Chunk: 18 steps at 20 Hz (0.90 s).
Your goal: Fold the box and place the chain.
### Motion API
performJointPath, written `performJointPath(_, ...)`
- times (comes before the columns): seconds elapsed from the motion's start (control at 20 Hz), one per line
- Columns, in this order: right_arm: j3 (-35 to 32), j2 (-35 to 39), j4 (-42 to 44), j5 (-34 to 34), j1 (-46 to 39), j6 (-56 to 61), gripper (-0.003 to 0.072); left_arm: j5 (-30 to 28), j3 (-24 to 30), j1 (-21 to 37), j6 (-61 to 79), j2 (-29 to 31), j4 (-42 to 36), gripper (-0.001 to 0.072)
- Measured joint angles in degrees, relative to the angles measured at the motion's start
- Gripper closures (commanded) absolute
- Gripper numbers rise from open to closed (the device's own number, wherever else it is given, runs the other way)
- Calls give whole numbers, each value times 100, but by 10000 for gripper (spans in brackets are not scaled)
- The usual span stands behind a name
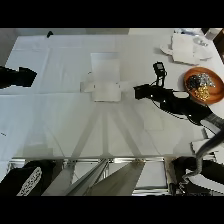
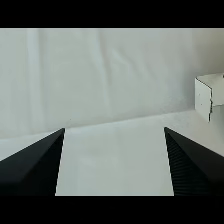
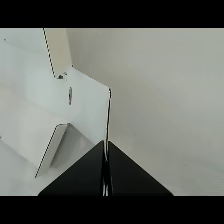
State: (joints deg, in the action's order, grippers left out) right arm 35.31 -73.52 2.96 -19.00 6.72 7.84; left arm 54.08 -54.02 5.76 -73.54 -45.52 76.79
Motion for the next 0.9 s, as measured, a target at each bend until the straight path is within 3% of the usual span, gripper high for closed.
performJointPath(0.9,-105,-317,437,133,42,-529,673,0,0,0,0,-2,0,14)
